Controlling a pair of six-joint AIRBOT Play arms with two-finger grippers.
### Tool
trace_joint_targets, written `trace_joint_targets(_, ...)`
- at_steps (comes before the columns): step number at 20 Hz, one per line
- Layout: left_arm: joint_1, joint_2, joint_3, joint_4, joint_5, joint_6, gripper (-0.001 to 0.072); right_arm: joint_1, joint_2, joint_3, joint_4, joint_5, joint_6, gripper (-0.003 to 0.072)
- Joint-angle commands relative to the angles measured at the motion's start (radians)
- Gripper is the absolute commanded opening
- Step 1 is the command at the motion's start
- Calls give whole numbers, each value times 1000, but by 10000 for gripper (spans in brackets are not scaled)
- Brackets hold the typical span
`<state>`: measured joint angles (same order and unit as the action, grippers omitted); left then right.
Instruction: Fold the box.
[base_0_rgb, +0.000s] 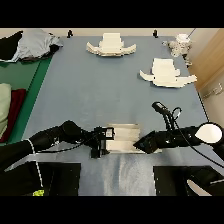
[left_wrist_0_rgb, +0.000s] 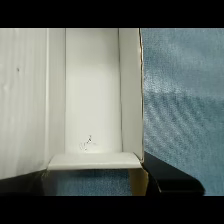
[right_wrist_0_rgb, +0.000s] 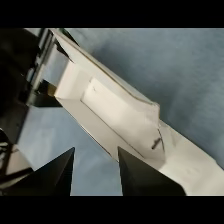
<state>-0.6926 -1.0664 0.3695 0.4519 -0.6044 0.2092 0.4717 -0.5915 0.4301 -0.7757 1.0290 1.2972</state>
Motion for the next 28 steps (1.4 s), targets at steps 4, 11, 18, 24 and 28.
trace_joint_targets(4, 0, 1, 0, 0, 0, 0, 467, 0, -298, 33, 275, -254, -122, 398)
trace_joint_targets(11, 0, 1, 0, 0, 0, 0, 466, 0, -555, 80, 274, -339, -225, 398)
trace_joint_targets(18, 0, 1, 0, 0, 0, 0, 466, 0, -575, 80, 275, -332, -270, 398)
trace_joint_targets(24, 0, 1, 0, 0, 0, 0, 466, -5, -411, 82, 202, -254, -282, 398)
trace_joint_targets(28, 0, 1, 0, 0, 0, 0, 467, -5, -211, 82, 92, -147, -282, 398)
